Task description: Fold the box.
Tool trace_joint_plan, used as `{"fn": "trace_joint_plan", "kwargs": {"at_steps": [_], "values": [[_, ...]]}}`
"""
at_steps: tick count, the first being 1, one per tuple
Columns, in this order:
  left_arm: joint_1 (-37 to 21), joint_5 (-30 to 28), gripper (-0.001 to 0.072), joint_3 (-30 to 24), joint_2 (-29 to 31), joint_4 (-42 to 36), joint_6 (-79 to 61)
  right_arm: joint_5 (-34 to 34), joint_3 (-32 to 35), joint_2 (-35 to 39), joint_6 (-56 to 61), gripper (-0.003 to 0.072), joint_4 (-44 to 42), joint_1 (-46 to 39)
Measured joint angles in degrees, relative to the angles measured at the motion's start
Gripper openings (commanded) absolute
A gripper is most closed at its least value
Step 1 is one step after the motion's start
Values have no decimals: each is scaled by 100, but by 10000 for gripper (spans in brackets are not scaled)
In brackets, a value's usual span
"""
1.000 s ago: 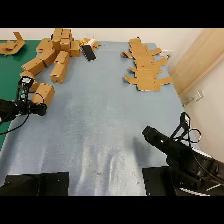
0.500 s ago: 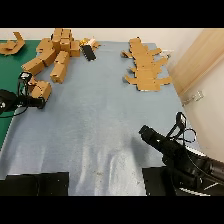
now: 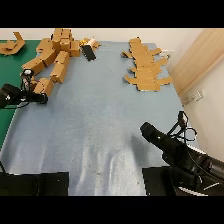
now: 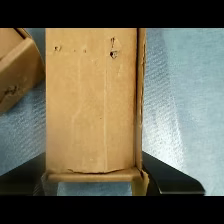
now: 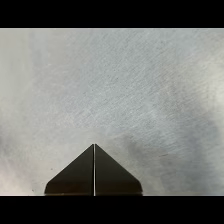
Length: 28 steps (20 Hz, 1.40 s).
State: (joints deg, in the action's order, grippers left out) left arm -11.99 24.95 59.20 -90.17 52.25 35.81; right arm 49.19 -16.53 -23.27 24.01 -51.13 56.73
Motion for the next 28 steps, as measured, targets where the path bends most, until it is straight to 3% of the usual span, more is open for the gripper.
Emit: {"fn": "trace_joint_plan", "kwargs": {"at_steps": [1, 11, 16, 22, 28], "values": [[4, 2, 696, 20, -22, 0, 0, -22, 0, 0, 0, 3, 4, -13], [-9, 229, 697, 155, -57, 46, 120, -199, 0, 0, 0, 4, -2, -50], [-149, 837, 697, 540, 7, 173, 516, -227, 0, 0, 0, 3, -11, -50], [-251, 1665, 697, 1008, 42, 1091, 1235, -249, 0, 0, 2, 3, -17, -50], [-258, 2253, 697, 1379, 313, 1408, 1478, -284, 0, 0, 0, 3, -17, -50]]}}
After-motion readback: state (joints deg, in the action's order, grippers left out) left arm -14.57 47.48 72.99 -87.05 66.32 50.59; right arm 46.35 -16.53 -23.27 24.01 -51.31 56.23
